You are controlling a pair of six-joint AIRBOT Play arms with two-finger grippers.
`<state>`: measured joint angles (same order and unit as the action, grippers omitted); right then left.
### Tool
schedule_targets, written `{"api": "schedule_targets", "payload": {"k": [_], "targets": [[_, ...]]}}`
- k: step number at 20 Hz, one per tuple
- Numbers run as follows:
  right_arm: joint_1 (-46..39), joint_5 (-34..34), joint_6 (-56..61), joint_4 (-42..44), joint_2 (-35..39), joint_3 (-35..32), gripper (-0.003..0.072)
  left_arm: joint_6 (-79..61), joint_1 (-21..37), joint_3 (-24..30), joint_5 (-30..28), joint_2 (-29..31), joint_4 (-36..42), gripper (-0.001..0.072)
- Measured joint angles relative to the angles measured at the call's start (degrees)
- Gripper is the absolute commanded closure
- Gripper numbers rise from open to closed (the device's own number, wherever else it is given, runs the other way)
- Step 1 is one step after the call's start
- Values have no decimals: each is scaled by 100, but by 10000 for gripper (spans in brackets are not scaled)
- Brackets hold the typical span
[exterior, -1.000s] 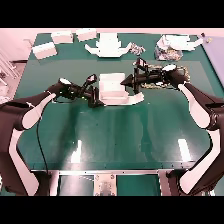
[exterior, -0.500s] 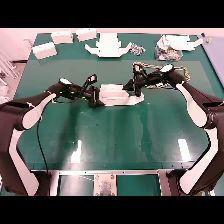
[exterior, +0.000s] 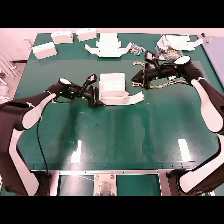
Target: Fold the box and place the chain.
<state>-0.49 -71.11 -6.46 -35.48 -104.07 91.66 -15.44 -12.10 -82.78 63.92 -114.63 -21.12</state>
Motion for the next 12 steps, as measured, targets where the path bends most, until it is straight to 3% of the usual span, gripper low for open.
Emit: {"api": "schedule_targets", "payload": {"k": [2,7,12], "targets": [[-66,-101,125,-177,138,-153,108,0,0,0,2,0,-2,222],[-87,-289,-339,-461,260,-782,111,0,0,0,9,0,-4,221],[133,238,-1095,-514,275,-1134,111,0,0,0,9,0,-4,222]]}}
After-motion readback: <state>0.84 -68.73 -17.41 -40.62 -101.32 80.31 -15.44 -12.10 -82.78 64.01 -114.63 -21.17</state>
